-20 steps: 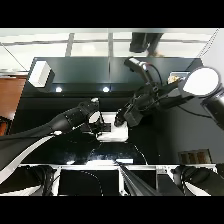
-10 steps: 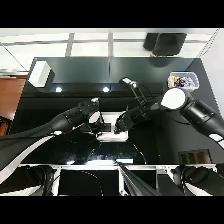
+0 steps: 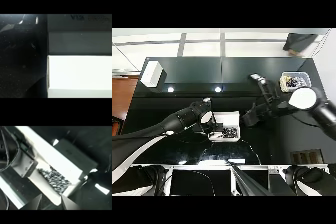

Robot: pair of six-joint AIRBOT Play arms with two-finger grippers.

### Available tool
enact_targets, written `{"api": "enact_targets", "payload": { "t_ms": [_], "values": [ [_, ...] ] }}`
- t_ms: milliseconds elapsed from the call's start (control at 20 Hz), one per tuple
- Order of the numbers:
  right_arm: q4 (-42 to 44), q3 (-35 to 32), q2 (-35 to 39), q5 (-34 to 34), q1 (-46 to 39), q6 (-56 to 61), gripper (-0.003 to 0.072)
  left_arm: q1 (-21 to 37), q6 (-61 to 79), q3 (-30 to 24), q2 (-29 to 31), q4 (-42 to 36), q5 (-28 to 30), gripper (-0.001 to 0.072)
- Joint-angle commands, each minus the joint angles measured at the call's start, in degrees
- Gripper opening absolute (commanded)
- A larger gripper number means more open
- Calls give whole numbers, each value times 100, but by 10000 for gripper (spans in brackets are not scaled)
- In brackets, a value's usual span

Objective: Fold the box and place the chain.

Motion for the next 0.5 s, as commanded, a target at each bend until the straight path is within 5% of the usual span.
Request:
{"api": "enact_targets", "payload": {
  "t_ms": [0, 150, 250, 300, 450],
  "values": [
    [-59, -4, 514, 153, -461, 33, 296, 4, 0, 20, 2, 4, 24, 26],
    [-125, -7, 573, 411, -520, 28, 296, 4, 9, 111, 2, 7, -13, 47],
    [-162, -7, 573, 409, -514, 28, 297, 4, -24, 247, 2, 9, -166, 450],
    [-164, -7, 573, 387, -516, 20, 296, 4, -15, 343, 11, 22, -271, 505],
    [-385, -7, 573, 372, -525, 7, 297, 24, 619, 625, 267, 101, -562, 507]
  ]
}}
